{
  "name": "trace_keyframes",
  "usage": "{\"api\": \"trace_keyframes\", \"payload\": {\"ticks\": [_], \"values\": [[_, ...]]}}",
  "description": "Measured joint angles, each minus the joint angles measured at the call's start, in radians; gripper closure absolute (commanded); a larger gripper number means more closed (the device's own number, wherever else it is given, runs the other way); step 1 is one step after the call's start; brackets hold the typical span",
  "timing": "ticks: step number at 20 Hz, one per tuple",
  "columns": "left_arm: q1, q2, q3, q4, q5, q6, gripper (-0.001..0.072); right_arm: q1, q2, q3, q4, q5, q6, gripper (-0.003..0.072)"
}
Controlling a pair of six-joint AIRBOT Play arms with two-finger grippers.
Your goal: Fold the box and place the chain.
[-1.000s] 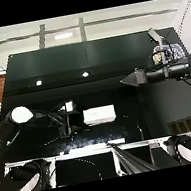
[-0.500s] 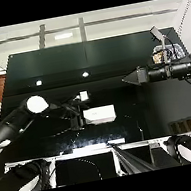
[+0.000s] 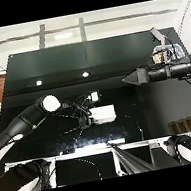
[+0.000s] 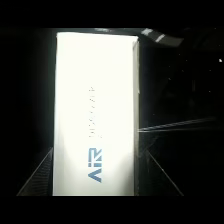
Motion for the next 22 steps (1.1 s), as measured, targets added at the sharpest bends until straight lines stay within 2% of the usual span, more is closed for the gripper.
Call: {"api": "trace_keyframes", "payload": {"ticks": [12,22], "values": [[-0.051,-0.016,0.000,0.006,0.060,-0.034,-0.0003,0.000,0.000,0.000,-0.006,0.000,0.000,0.0643],[-0.088,-0.081,0.000,0.031,0.109,-0.050,-0.0003,0.000,0.000,0.000,-0.007,-0.003,0.000,0.0643]]}}
